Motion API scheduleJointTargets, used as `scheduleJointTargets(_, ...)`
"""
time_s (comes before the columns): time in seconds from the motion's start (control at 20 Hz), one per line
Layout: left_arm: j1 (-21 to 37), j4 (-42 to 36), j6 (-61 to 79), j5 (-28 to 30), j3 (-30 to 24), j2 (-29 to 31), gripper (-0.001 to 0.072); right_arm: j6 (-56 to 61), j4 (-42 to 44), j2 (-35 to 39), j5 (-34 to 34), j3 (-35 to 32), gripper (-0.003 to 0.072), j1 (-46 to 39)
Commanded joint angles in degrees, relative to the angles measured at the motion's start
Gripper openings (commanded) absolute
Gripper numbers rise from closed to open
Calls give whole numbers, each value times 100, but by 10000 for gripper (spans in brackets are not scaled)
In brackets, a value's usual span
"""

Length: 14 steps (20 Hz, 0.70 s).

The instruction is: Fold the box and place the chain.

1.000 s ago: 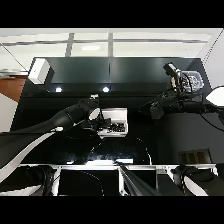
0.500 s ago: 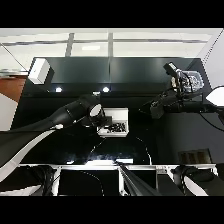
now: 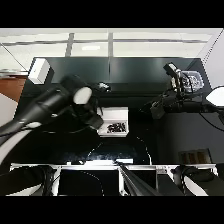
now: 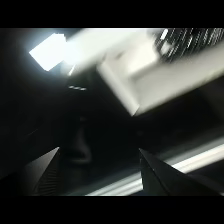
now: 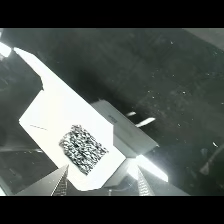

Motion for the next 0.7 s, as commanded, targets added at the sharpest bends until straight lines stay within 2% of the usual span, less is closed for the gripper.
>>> scheduleJointTargets(0.0,780,-122,1178,-481,-76,774,577,0,-125,4,-13,4,496,0)
scheduleJointTargets(0.15,2087,-1434,2094,-155,-599,1419,577,0,-125,4,-20,4,497,0)
scheduleJointTargets(0.25,2924,-2472,2802,262,-1185,1797,577,2,-125,4,-22,4,496,0)
scheduleJointTargets(0.35,3519,-3287,3720,791,-1880,2017,577,2,-125,4,-22,4,496,0)
scheduleJointTargets(0.45,3724,-3735,4666,1287,-2564,2028,583,7,-125,4,-15,4,496,0)
scheduleJointTargets(0.5,3720,-3847,5058,1593,-2896,2020,701,7,-125,4,-13,4,497,0)
scheduleJointTargets(0.65,3604,-3967,6349,2269,-3670,2011,719,2,-136,4,-20,4,497,0)
